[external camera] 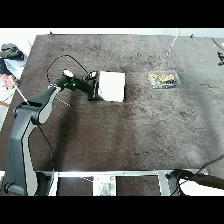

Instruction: Fold the box and place the chain.

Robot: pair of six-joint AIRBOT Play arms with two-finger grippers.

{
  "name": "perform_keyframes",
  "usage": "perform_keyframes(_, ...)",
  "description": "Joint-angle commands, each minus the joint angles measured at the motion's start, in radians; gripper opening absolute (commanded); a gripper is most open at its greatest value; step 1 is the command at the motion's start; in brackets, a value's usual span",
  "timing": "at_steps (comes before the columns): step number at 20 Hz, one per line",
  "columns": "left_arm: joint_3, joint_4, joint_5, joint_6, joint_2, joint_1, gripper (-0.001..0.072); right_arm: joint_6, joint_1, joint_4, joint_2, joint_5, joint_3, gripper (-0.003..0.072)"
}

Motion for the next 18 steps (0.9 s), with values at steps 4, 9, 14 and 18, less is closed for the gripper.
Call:
perform_keyframes(4,0.0,0.0,-0.001,0.0,0.0,0.001,0.0457,-0.032,0.201,0.002,0.121,-0.15,0.0,0.0011)
perform_keyframes(9,0.0,0.0,-0.003,0.0,0.0,0.001,0.0456,-0.046,0.362,0.009,0.055,-0.064,-0.001,0.0011)
perform_keyframes(14,0.0,0.0,-0.004,0.0,0.0,0.001,0.0457,-0.046,0.422,0.103,-0.016,-0.048,-0.159,0.0012)
perform_keyframes(18,0.0,0.0,-0.004,0.0,0.0,0.001,0.0457,-0.045,0.422,0.166,-0.059,-0.162,-0.352,0.0012)
